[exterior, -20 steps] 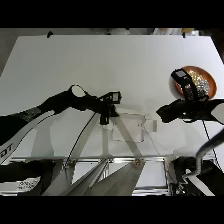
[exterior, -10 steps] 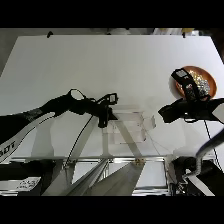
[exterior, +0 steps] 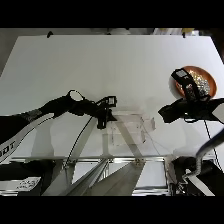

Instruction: Fold the box and place the chain.

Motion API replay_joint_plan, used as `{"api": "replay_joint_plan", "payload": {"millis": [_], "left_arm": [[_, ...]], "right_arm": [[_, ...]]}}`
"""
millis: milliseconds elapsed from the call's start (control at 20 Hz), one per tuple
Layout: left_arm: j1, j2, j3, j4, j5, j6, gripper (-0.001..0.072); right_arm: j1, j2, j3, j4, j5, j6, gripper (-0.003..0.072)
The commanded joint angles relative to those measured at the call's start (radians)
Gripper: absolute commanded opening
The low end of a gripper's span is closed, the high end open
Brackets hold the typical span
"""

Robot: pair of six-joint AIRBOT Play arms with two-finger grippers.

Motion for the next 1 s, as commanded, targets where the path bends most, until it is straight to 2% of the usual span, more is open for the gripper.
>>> {"api": "replay_joint_plan", "payload": {"millis": [0,200,950], "left_arm": [[0.001,0.003,0.0,0.003,0.014,0.01,0.0002],[0.001,0.023,0.0,0.011,0.06,0.011,0.0004],[0.001,0.022,0.0,0.011,0.1,0.013,0.0006]], "right_arm": [[0.001,0.001,0.001,0.0,0.0,0.0,0.0414],[0.001,0.001,0.001,0.004,0.0,0.0,0.0414],[0.001,0.001,0.001,0.003,0.0,-0.012,0.0414]]}}
